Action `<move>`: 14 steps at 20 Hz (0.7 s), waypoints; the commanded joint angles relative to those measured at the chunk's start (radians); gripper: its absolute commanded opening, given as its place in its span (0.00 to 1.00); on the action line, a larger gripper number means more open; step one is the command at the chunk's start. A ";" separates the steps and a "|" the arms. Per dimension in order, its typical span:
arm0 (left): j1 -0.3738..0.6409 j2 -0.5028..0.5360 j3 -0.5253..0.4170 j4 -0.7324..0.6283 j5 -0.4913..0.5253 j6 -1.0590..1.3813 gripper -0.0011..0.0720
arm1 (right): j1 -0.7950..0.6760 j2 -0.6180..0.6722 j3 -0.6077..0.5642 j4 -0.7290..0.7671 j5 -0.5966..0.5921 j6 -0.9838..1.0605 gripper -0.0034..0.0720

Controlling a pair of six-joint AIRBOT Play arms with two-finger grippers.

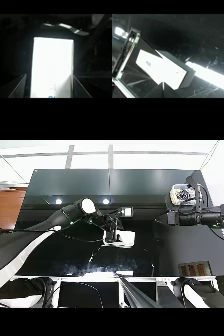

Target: Fold the box and place the chain.

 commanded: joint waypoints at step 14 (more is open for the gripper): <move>-0.082 -0.079 0.004 0.151 0.068 -0.018 0.98 | -0.001 0.000 0.001 0.000 -0.027 -0.016 0.06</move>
